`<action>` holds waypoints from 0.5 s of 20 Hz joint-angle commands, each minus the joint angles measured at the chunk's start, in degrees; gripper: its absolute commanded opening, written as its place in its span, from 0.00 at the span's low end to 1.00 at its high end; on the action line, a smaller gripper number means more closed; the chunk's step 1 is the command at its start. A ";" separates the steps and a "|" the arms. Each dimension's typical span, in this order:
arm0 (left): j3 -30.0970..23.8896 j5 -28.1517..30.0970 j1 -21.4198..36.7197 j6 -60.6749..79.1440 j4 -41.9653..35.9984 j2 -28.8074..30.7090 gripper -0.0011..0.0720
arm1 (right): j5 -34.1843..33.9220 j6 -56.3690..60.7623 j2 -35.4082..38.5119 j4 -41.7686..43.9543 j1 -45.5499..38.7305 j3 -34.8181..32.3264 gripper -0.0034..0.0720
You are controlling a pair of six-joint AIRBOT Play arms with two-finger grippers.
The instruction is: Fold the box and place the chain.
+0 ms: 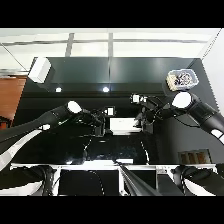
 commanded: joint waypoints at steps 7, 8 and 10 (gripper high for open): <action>0.00 0.02 0.00 0.00 0.02 -0.04 0.49 | -0.26 2.10 0.20 0.04 -0.02 0.96 0.48; 0.00 0.02 0.00 0.00 0.02 -0.04 0.49 | -0.26 2.10 0.20 0.02 -0.02 1.18 0.48; 0.00 0.02 0.00 0.00 0.02 -0.04 0.49 | -0.24 2.14 0.17 -0.09 0.00 1.20 0.44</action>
